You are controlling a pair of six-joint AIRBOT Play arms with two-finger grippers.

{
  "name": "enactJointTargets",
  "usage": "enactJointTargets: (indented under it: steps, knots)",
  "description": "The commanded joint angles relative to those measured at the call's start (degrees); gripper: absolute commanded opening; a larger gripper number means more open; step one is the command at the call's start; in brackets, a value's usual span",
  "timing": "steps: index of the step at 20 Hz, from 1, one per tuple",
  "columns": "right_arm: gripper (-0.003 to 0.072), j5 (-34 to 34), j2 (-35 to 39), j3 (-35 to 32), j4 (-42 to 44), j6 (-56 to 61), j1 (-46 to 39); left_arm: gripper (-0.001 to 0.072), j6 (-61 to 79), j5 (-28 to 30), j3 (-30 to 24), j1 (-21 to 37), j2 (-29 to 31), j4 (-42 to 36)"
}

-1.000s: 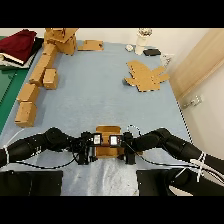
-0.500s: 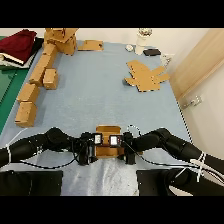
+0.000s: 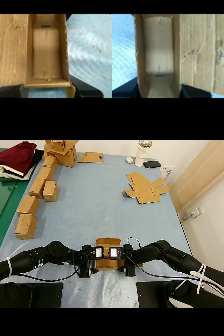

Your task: Fold the box.

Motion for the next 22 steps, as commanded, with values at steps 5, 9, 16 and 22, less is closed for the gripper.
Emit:
enactJointTargets:
  steps: [5,9,16,22]
  knots:
    - [0.0465,0.0,0.0,0.0,0.0,0.0,0.0,0.0413,0.0,0.5,0.0,-0.1,-0.1,0.0]
    - [0.0465,0.0,0.0,0.0,0.0,0.0,0.0,0.0437,0.0,0.5,0.0,-0.1,-0.1,0.0]
    - [0.0465,0.0,0.0,0.0,0.0,0.0,0.0,0.0436,0.0,0.5,0.0,-0.1,0.0,0.0]
    - [0.0465,0.0,0.0,0.0,0.0,0.0,0.0,0.0435,0.0,0.4,0.0,-0.1,0.0,0.0]
